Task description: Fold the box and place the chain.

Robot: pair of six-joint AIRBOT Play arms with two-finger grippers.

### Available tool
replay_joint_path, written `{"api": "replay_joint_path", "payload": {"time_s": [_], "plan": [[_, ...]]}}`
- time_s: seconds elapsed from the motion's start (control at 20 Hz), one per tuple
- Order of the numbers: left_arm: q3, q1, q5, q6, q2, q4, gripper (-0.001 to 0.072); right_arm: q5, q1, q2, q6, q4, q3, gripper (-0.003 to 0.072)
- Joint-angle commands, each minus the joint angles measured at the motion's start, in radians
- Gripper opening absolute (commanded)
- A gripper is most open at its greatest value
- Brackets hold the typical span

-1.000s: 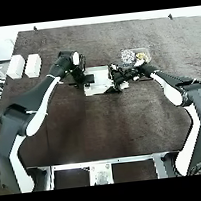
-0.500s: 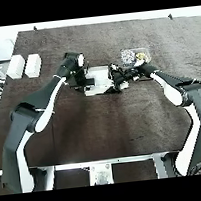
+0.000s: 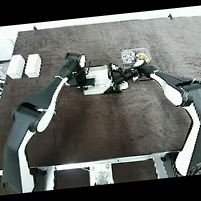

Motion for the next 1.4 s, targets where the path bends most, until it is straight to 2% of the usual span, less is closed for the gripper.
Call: {"api": "replay_joint_path", "payload": {"time_s": [0.0,0.05,0.1,0.15,0.3,0.35,0.6,0.65,0.75,0.9,0.95,1.05,1.15,1.25,1.35], "plan": [[0.002,-0.003,0.02,0.013,-0.001,0.008,0.0054,0.002,0.0,0.001,-0.002,-0.002,0.0,0.0571],[0.002,-0.003,0.027,0.017,-0.001,0.008,0.0421,0.002,0.0,0.001,-0.002,-0.002,0.0,0.0571],[0.002,-0.003,0.024,0.022,0.0,0.008,0.0628,0.002,0.0,0.001,-0.002,-0.002,0.0,0.0571],[0.002,-0.003,0.02,0.028,0.004,0.005,0.0595,0.002,0.0,0.001,-0.002,-0.002,0.0,0.0571],[0.003,-0.002,-0.019,0.113,0.044,-0.011,0.0597,0.002,0.0,0.001,-0.002,-0.002,0.0,0.0571],[0.004,-0.002,-0.038,0.154,0.074,-0.025,0.0688,0.002,0.0,0.001,-0.002,-0.002,0.0,0.0571],[0.002,0.013,-0.1,0.375,0.24,-0.023,0.0704,0.002,0.0,0.001,-0.002,-0.002,0.0,0.0571],[0.002,0.029,-0.097,0.439,0.261,-0.042,0.0703,0.002,0.0,0.001,-0.002,-0.002,0.0,0.0571],[-0.013,0.088,-0.079,0.706,0.282,-0.222,0.0702,0.002,0.0,0.001,-0.002,-0.002,0.0,0.0571],[-0.129,0.216,-0.029,1.273,0.277,-0.611,0.0702,0.002,0.0,0.001,-0.002,-0.002,0.0,0.0571],[-0.184,0.256,-0.008,1.426,0.276,-0.679,0.0702,0.002,0.0,0.001,-0.002,-0.002,0.0,0.0571],[-0.267,0.307,0.022,1.621,0.276,-0.683,0.0701,0.002,0.0,0.001,-0.002,-0.002,0.0,0.0571],[-0.361,0.318,0.209,1.727,0.275,-0.695,0.0703,0.002,0.0,0.001,-0.002,-0.002,0.0,0.0571],[-0.467,0.324,0.343,1.979,0.275,-0.75,0.0712,0.002,0.0,0.001,-0.002,-0.002,0.0,0.0571],[-0.541,0.338,0.385,2.095,0.275,-0.823,0.0711,0.002,0.0,0.001,-0.002,-0.002,0.0,0.0571]]}}
